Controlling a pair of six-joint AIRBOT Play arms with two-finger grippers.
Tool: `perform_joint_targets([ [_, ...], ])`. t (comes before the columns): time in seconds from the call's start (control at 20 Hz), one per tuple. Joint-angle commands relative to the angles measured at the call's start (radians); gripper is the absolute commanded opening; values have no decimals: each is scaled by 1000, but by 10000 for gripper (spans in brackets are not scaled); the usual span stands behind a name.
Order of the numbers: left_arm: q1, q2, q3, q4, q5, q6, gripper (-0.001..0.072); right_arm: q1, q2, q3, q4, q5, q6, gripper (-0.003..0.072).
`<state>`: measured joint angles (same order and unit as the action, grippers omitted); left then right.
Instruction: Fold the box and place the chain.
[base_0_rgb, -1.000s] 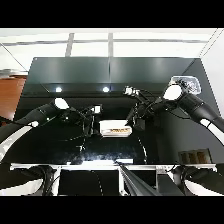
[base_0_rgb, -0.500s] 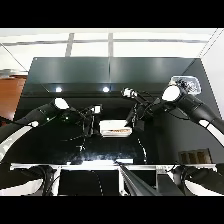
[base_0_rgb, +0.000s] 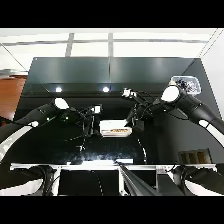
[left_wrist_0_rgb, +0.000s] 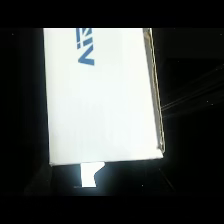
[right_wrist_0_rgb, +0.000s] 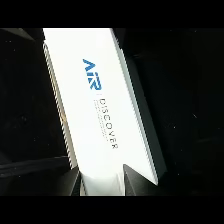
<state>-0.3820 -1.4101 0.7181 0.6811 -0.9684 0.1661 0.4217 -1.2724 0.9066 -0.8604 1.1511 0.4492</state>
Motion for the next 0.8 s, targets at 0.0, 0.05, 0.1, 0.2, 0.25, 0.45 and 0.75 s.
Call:
perform_joint_targets([
  [0.0, 0, -1, 0, 0, 0, 0, 506, 0, -1, -2, -10, -4, 7, 297],
  [0.05, 0, -1, 0, 0, 0, 0, 506, 0, -1, -5, -11, -4, 7, 297],
  [0.1, 0, -1, 0, 0, 0, 0, 506, 0, -1, -10, -11, -4, 8, 297],
  [0.2, 0, -1, 0, 0, 0, 0, 506, 0, -1, -18, -10, -4, 8, 297],
  [0.25, 0, -1, 0, 0, 0, 0, 506, 0, -1, -18, -10, -4, 12, 297],
  [0.45, 0, -1, 0, 0, 0, 0, 506, 0, -1, -18, -10, -4, 12, 298],
  [0.75, 0, -1, 0, 0, 0, 0, 506, 0, -1, -22, -13, -4, 16, 307],
])
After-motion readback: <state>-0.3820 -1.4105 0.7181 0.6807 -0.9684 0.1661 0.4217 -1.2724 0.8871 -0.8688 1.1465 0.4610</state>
